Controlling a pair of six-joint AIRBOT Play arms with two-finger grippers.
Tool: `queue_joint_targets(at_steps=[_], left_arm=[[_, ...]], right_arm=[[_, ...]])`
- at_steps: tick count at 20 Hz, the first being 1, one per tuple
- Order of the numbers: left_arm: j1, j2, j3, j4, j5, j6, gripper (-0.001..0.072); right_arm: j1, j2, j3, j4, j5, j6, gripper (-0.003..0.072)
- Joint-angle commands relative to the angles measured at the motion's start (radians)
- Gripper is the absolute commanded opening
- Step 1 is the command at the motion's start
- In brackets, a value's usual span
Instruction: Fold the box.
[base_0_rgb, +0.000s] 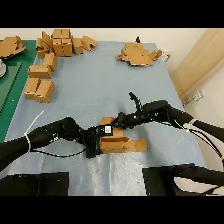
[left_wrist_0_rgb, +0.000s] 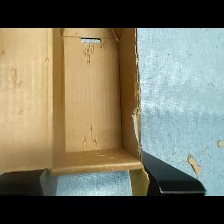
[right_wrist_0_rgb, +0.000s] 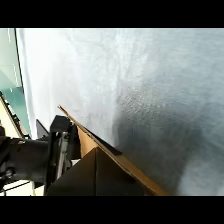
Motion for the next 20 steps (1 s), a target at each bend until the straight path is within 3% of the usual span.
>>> queue_joint_targets(at_steps=[1,20], left_arm=[[0.000,0.000,0.000,0.000,0.000,0.000,0.0386],[0.000,0.000,0.000,0.000,0.000,0.000,0.0386]], right_arm=[[-0.006,-0.072,0.001,0.040,0.013,-0.068,0.0000],[-0.005,-0.095,-0.056,0.041,0.000,-0.068,0.0001]])
